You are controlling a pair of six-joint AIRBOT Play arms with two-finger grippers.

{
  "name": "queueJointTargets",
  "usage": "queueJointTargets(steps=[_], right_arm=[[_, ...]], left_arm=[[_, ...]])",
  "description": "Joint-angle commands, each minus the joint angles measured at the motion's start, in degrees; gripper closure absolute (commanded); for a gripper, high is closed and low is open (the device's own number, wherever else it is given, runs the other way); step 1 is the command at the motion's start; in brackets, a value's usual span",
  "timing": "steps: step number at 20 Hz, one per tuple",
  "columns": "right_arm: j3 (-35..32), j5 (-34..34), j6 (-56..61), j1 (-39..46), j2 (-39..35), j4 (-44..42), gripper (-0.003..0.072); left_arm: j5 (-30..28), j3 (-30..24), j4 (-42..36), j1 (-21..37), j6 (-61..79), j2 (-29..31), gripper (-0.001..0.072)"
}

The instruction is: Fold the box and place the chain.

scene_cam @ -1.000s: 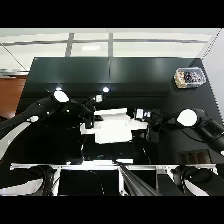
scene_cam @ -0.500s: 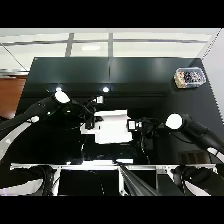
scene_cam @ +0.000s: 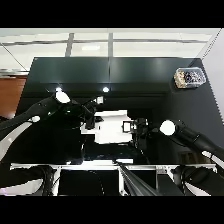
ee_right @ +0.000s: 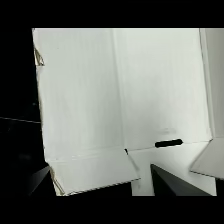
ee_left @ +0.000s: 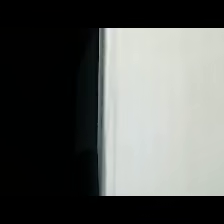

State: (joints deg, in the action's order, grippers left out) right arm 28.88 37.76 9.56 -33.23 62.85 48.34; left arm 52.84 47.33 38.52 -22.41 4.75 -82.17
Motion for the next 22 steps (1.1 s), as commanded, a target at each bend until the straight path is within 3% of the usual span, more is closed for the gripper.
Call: queueJointTargets(steps=[1, 14, 18, 22], right_arm=[[-0.1, -3.8, -0.2, -1.1, 0.0, -0.1, 0.0007], [2.6, -2.1, 0.5, 0.5, -3.0, -0.2, 0.0008], [2.6, -5.4, 0.4, 0.5, -3.0, -0.6, 0.0007], [2.6, -5.7, -5.9, 2.5, -2.8, -8.4, 0.0007]], left_arm=[[-0.1, 0.0, 0.0, 0.0, 0.0, -1.1, 0.0680], [0.3, 0.0, 0.0, 0.0, 0.0, -1.2, 0.0681], [0.3, 0.0, 0.0, 0.0, 0.0, -1.2, 0.0681], [0.3, 0.0, -0.2, -0.1, 0.0, -1.2, 0.0681]])
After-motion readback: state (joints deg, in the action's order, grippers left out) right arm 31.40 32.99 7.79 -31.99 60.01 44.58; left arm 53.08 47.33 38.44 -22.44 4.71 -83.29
